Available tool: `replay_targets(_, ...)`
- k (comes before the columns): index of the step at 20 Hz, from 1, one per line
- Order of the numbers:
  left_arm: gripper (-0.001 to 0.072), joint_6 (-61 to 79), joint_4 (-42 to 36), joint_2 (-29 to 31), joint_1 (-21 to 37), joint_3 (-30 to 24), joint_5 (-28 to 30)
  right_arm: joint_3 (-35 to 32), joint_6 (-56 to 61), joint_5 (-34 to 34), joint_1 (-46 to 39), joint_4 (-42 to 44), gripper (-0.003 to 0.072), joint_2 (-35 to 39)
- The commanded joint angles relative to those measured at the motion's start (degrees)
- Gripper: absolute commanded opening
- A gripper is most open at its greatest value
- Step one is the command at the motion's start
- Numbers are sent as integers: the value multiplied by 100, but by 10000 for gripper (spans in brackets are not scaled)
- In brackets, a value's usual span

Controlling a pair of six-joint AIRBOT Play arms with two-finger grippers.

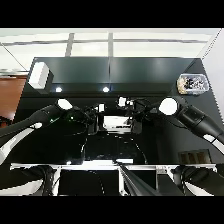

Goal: Fold the box and place the chain.

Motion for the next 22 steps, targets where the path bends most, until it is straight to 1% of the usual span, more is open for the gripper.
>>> replay_targets(1,296,4,4,-4,2,4,-9,0,94,57,4,0,302,-9)
replay_targets(11,296,4,4,-4,2,4,-4,-2,142,68,13,39,302,-142)
replay_targets(15,296,4,4,-4,2,4,2,-2,142,361,13,37,304,-142)
replay_targets(22,296,4,4,-4,2,4,9,-2,181,365,13,39,315,-142)
